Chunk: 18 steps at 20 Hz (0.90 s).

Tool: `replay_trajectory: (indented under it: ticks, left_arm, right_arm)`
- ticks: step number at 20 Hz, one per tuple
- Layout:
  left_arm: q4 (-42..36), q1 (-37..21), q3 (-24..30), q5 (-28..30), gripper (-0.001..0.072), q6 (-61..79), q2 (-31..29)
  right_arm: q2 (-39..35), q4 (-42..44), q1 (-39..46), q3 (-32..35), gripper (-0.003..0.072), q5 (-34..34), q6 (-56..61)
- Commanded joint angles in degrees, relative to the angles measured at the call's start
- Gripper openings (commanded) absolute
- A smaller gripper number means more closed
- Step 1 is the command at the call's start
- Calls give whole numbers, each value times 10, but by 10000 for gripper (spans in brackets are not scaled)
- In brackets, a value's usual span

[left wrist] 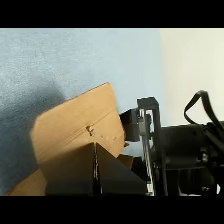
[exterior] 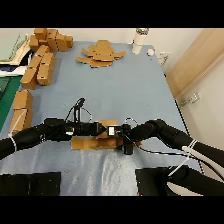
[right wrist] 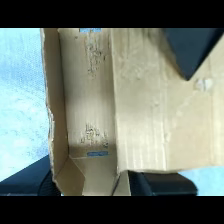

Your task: Fold the box.

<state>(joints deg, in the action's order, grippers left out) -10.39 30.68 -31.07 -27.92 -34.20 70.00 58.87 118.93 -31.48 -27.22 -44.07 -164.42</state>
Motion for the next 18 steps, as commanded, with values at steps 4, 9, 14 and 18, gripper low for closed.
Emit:
replay_trajectory:
  ticks: [4, 9, 14, 18]
  left_arm:
    - [160, -8, -22, -17, 6, -116, 22]
    - [237, -46, -44, -57, 6, -164, 37]
    - [258, -119, -75, -151, 8, -143, 37]
    - [257, -190, -79, -224, 11, -100, 37]
  right_arm:
    - [0, 0, 0, 0, 515, 3, 0]
    - [0, 0, 0, 0, 515, 3, 0]
    - [0, 0, 0, 0, 515, 2, 0]
    - [0, 0, 0, 0, 516, 2, 0]
